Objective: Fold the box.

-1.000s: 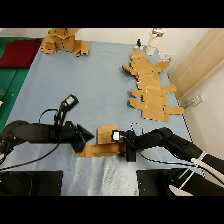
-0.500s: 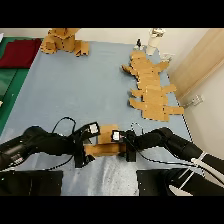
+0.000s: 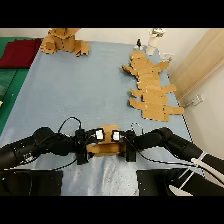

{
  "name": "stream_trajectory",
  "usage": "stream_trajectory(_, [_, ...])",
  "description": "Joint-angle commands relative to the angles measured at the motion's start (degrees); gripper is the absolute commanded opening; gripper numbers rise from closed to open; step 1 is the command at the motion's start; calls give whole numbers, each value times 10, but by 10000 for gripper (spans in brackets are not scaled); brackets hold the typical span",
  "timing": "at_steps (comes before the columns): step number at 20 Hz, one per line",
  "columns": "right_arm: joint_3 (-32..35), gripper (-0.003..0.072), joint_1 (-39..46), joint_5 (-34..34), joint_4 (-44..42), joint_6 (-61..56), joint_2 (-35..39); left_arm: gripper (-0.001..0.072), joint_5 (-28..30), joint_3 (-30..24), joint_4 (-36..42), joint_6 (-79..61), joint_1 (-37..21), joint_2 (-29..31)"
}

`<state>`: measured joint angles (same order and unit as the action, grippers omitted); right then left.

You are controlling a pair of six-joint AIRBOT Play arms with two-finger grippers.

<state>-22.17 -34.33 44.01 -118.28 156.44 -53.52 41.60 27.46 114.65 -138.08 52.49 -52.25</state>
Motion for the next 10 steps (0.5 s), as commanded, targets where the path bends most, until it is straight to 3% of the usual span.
stream_trajectory(1, [0,473,-1,0,0,0,0,474,-13,0,-5,-6,21,-2])
stream_trajectory(4, [0,474,-1,0,0,0,0,471,-17,-1,-4,-6,25,-2])
stream_trajectory(6, [0,474,-1,0,0,0,0,270,-35,0,-4,-6,25,-2])
stream_trajectory(7, [0,474,-1,0,0,0,0,235,-45,0,-2,-6,25,-3])
stream_trajectory(10, [0,474,-1,0,0,0,0,234,-49,0,8,-6,25,-11])
